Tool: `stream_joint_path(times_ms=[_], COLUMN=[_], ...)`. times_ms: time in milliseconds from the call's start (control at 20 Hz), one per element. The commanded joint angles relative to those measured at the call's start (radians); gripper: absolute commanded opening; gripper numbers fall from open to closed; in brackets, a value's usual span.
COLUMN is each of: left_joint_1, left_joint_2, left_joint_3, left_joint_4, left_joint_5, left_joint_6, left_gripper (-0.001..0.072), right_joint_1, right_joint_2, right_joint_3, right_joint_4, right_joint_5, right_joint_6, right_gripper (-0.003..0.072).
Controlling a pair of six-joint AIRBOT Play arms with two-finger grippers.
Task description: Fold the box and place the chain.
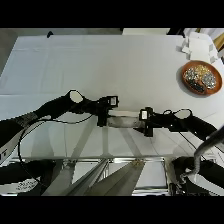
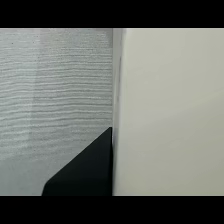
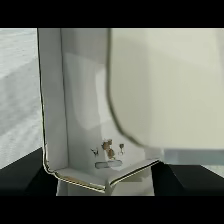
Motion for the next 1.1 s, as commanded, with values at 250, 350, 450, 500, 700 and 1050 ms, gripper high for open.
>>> stream_joint_path(times_ms=[250,350,450,500,700,1050], left_joint_1=[0.0,0.0,0.0,0.0,0.0,0.0], left_joint_2=[0.0,0.0,0.0,0.0,0.0,0.0], left_joint_3=[0.0,0.0,0.0,0.0,0.0,0.0], left_joint_4=[0.0,0.0,0.0,0.0,0.0,0.0], left_joint_5=[0.001,0.001,0.001,0.001,0.001,0.001], left_joint_6=[0.0,0.0,0.0,0.0,0.0,0.0], left_gripper=[0.001,0.001,0.001,0.001,0.001,0.001], right_joint_1=[-0.001,-0.001,-0.001,-0.001,-0.001,-0.001], right_joint_2=[-0.012,-0.016,-0.016,-0.016,-0.016,-0.018], right_joint_3=[0.003,0.003,0.003,0.003,0.003,0.007], right_joint_4=[0.024,0.024,0.055,0.073,0.095,0.128], right_joint_5=[-0.026,-0.029,-0.032,-0.027,-0.026,0.005], right_joint_6=[-0.019,-0.019,-0.029,-0.047,-0.06,-0.067], right_gripper=[0.0458,0.0485,0.0545,0.0552,0.056,0.0601])
